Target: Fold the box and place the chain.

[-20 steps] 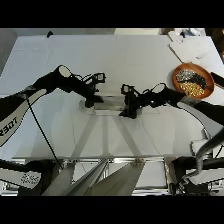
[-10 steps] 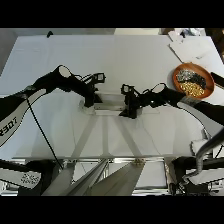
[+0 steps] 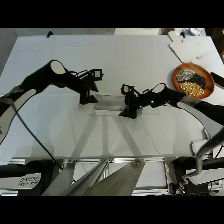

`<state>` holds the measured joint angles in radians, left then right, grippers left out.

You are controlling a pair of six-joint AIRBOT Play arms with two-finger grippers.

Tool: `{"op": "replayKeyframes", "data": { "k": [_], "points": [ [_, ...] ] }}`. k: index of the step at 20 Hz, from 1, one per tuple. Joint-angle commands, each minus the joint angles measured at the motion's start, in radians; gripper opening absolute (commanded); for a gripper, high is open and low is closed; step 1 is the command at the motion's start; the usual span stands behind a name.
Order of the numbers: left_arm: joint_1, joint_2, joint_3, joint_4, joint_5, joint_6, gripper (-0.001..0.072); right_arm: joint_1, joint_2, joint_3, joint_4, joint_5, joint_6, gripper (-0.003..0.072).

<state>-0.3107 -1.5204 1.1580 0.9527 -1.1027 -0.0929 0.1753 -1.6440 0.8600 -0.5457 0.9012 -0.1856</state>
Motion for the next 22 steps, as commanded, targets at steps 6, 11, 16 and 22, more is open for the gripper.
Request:
{"op": "replayKeyframes", "data": {
  "k": [6,11,16,22],
  "points": [
    [-0.003,0.277,0.001,0.161,-0.098,-0.351,0.0582,0.000,0.000,0.000,0.000,0.000,0.000,0.0502],
    [-0.009,0.278,-0.001,-0.018,-0.224,-0.425,0.0007,0.000,0.000,0.000,0.000,0.000,0.000,0.0502],
    [-0.075,0.173,-0.001,-0.093,-0.222,-0.381,0.0009,0.000,0.000,0.000,0.000,0.000,0.000,0.0502],
    [-0.087,-0.024,0.016,-0.215,0.027,-0.332,0.0010,0.000,0.000,0.000,0.000,0.000,0.000,0.0502]
  ]
}}
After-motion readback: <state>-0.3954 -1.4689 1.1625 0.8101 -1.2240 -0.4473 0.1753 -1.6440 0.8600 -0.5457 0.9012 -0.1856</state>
